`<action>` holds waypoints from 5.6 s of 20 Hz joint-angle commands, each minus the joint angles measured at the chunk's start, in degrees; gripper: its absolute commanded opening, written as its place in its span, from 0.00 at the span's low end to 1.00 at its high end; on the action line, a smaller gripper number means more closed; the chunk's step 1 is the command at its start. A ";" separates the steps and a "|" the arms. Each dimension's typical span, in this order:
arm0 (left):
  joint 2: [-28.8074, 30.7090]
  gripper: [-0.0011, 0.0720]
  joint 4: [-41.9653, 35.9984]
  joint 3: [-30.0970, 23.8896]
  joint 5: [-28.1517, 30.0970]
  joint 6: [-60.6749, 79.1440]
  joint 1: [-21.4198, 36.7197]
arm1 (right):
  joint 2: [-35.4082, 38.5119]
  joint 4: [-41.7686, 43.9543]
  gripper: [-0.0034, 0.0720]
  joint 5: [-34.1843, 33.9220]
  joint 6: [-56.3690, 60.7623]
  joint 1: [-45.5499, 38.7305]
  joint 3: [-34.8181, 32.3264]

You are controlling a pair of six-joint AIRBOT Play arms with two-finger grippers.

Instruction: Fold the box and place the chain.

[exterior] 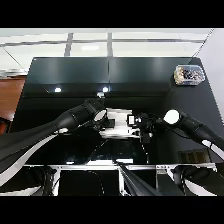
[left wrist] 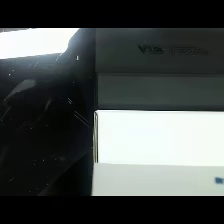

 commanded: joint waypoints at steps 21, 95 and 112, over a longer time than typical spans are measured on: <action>-0.04 0.04 -0.63 0.02 0.39 -0.11 0.00 | -3.08 13.25 0.57 -7.21 2.03 3.17 0.02; -0.04 0.05 -1.73 0.02 1.66 -1.57 -0.04 | -7.19 -26.80 0.36 11.41 108.06 11.80 18.40; -0.04 0.05 -1.70 0.02 1.70 -1.57 -0.02 | -13.46 -36.61 0.40 14.69 128.56 17.16 22.99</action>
